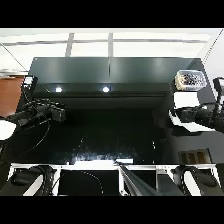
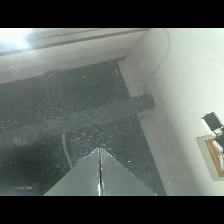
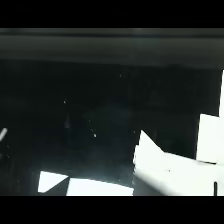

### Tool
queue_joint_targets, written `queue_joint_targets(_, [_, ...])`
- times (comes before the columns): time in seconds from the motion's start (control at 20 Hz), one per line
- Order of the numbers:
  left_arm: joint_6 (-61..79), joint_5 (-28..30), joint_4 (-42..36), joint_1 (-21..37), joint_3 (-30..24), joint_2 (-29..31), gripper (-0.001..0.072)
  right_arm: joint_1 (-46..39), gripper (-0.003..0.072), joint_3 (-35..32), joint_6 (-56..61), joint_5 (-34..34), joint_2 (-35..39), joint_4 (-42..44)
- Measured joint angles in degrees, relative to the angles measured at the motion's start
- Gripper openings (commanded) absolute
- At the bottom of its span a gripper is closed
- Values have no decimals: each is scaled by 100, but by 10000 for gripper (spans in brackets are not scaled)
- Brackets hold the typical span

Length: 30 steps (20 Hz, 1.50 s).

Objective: Fold the box and place the chain.

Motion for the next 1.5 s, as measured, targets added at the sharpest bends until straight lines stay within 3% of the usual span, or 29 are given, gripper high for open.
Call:
queue_joint_targets(0.15, [0, 170, -4, 0, -2, -2, 34, -44, 708, 0, 564, -168, -2, -190])
queue_joint_targets(0.2, [0, 262, -28, 0, -2, -2, 149, -125, 708, 17, 911, -295, -15, -466])
queue_joint_targets(0.25, [2, 398, -66, 0, -2, -4, 501, -271, 710, 55, 1285, -431, -52, -833])
queue_joint_targets(0.3, [0, 516, -87, 0, -2, -4, 705, -463, 719, 114, 1565, -542, -120, -1176])
queue_joint_targets(0.45, [-17, 815, -133, 0, -2, -31, 705, -1322, 717, 457, 1937, -734, -621, -1941])
queue_joint_targets(0.7, [-20, 992, -164, 0, -2, -219, 705, -2782, 716, 1572, 2409, -739, -2142, -2520])
queue_joint_targets(1.0, [-39, 1054, -177, -7, -2, -487, 706, -3521, 717, 2605, 2951, -702, -3390, -3539])
queue_joint_targets(1.1, [-42, 1058, -181, -9, -2, -529, 706, -3646, 717, 2868, 2535, -549, -3888, -3397])
queue_joint_targets(1.35, [-42, 1064, -264, -9, -2, -568, 706, -4015, 716, 3827, 970, 535, -5189, -1285])
queue_joint_targets(1.5, [-42, 1064, -328, -9, -2, -575, 706, -4109, 715, 4194, 529, 1257, -5781, -621])
